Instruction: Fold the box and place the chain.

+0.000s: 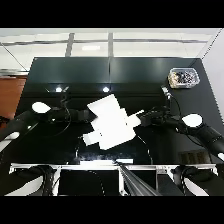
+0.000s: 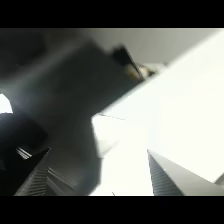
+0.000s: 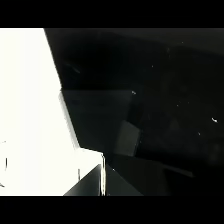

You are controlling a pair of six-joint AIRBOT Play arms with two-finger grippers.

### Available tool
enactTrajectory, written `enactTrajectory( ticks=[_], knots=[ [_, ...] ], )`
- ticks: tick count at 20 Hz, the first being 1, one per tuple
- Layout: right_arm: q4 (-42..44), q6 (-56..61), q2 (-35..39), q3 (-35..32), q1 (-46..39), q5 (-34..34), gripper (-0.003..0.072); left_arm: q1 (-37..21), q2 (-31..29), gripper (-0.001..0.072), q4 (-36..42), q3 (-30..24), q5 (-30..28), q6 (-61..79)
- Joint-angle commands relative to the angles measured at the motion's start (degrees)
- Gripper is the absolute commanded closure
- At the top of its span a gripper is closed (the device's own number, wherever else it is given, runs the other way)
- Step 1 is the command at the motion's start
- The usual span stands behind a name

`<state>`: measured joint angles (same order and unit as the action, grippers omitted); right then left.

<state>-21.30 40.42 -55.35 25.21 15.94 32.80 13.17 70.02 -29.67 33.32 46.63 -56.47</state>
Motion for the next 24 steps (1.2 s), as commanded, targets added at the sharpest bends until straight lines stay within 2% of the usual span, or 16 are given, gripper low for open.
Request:
enactTrajectory(
  ticks=[1,3,5,7,9,10,12,13,14,15,16,17,18,21,23,24],
  knots=[
    [0.3,-0.2,0.1,-0.3,1.7,-2.4,0.0679,0.0,10.4,0.0003,6.3,4.3,11.9,6.6],
    [0.3,-0.2,0.1,-0.3,1.7,-1.9,0.0679,0.1,15.6,0.0005,10.3,7.0,18.7,13.9],
    [0.3,-0.2,0.1,-0.3,1.7,-1.4,0.0678,0.1,19.8,0.0052,9.0,10.6,24.2,16.3],
    [0.0,-0.2,0.1,-0.3,1.7,-0.7,0.0678,0.1,22.7,0.0228,4.5,14.4,28.2,16.4],
    [0.0,-0.2,0.1,-0.3,1.7,-0.3,0.0678,0.1,24.6,0.0268,0.2,17.6,30.6,16.4],
    [0.0,-0.2,0.1,-0.3,1.7,0.0,0.0678,0.1,25.4,0.0336,-0.7,18.8,31.2,16.4],
    [-0.3,-0.2,0.1,-0.3,1.7,0.7,0.0678,0.1,26.2,0.0411,-1.4,20.5,31.3,16.5],
    [-0.4,-0.2,0.1,-0.3,1.7,0.6,0.0678,0.1,26.2,0.0584,-1.4,20.9,31.6,18.3],
    [-0.5,-0.2,0.1,-0.3,1.6,0.5,0.0676,0.1,26.2,0.0684,-1.4,21.3,32.5,21.2],
    [-1.6,-0.2,0.1,-0.2,1.1,0.4,0.061,0.1,26.2,0.0684,-1.4,21.6,32.9,21.7],
    [-3.6,-0.2,0.1,0.3,-0.1,0.9,0.0306,0.1,26.1,0.0685,-1.4,21.9,32.9,21.7],
    [-5.8,-0.2,0.1,1.4,-1.6,2.9,0.008,0.1,25.9,0.0685,-1.5,22.1,32.8,21.7],
    [-9.9,-0.2,0.4,3.4,-3.3,6.7,0.0055,0.1,25.5,0.0686,-1.6,22.3,32.7,21.7],
    [-27.9,-4.1,1.5,11.4,-5.2,19.7,0.0055,1.5,22.6,0.0688,-3.9,22.1,32.4,21.9],
    [-35.4,-5.9,1.7,14.0,-5.1,25.3,0.0055,4.9,18.6,0.0688,-8.9,22.1,26.6,24.2],
    [-37.2,-6.0,1.7,14.0,-5.1,26.7,0.0055,6.5,16.3,0.0688,-8.5,22.0,22.8,28.8]
  ],
)
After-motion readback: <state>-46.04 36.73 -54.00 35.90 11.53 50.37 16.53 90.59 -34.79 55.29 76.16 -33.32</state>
